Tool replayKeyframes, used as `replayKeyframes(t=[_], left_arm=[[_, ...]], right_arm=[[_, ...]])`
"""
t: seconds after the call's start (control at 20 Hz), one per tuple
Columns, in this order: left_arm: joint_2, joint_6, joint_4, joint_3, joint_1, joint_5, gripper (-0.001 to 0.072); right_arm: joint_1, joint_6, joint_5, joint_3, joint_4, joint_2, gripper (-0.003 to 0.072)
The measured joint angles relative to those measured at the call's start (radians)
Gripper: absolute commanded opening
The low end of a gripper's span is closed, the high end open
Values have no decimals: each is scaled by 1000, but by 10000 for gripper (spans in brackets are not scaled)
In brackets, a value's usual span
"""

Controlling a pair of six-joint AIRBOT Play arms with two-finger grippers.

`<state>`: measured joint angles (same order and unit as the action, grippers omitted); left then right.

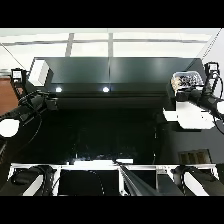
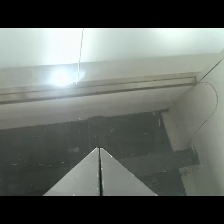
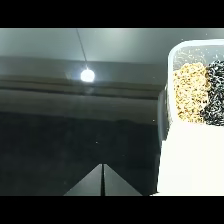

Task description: Fold the box and place the chain.

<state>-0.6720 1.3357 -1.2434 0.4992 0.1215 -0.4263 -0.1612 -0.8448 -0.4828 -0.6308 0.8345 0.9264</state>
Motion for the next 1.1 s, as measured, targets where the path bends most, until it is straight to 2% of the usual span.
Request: replayKeyframes(t=[0.2, 0.25, 0.35, 0.4, 0.45, 0.5, 0.65, 0.8, 0.9, 1.0, 1.1], left_arm=[[0, 0, 4, 0, 0, 3, 26], [0, 0, 7, 0, 0, 6, 26], [-2, 0, 10, 0, 1, 16, 28], [-7, 0, 11, 0, 1, 35, 85], [-15, 0, 14, 0, 1, 55, 446], [-24, 0, 18, 0, 1, 71, 706], [-58, 3, 24, 0, 1, 98, 711], [-93, 3, 27, 0, 1, 92, 711], [-110, 3, 29, 0, 1, 74, 711], [-120, 3, 29, 0, 9, 60, 711], [-126, 3, 30, 0, 33, 47, 711]], right_arm=[[1, -3, -23, 0, -135, 0, 14], [1, -4, -26, 0, -175, 0, 56], [1, -7, -11, 0, -216, 1, 720], [1, -7, 3, 0, -209, 4, 720], [0, -7, 14, 0, -184, 8, 720], [-5, -14, 29, -1, -145, 15, 720], [-97, -142, 85, -47, 35, 48, 720], [-315, -306, 66, -174, 227, 132, 720], [-497, -402, -35, -283, 310, 220, 720], [-667, -449, -202, -388, 368, 323, 720], [-799, -407, -383, -478, 374, 428, 720]])
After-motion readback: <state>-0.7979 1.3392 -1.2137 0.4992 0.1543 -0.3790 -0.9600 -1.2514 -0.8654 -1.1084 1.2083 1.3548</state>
